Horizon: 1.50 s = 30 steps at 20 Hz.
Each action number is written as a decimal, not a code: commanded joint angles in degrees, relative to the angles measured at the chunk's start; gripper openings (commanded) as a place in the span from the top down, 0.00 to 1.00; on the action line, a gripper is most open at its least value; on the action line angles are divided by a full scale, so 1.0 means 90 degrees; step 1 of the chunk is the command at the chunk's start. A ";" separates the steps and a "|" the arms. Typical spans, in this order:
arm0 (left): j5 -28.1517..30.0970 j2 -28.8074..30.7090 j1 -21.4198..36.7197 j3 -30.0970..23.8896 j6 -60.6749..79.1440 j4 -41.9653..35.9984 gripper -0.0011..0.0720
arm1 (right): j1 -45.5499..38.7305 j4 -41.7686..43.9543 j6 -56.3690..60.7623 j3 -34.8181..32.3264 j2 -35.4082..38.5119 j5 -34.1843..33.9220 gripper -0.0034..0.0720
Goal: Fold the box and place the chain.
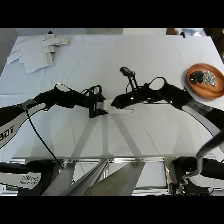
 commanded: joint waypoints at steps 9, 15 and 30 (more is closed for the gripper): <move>0.0002 -0.0002 0.0002 0.0002 0.0019 0.0010 0.86 | -0.0988 -0.0114 -0.0051 -0.1719 0.1071 -0.0631 0.94; 0.0002 -0.0002 0.0002 0.0002 0.0019 0.0010 0.86 | -0.0988 -0.0136 -0.0053 -0.1770 0.0726 -0.0624 0.94; 0.0002 -0.0002 0.0002 0.0002 0.0019 0.0010 0.86 | -0.1501 -0.0250 -0.0146 -0.1545 0.2934 -0.0651 0.94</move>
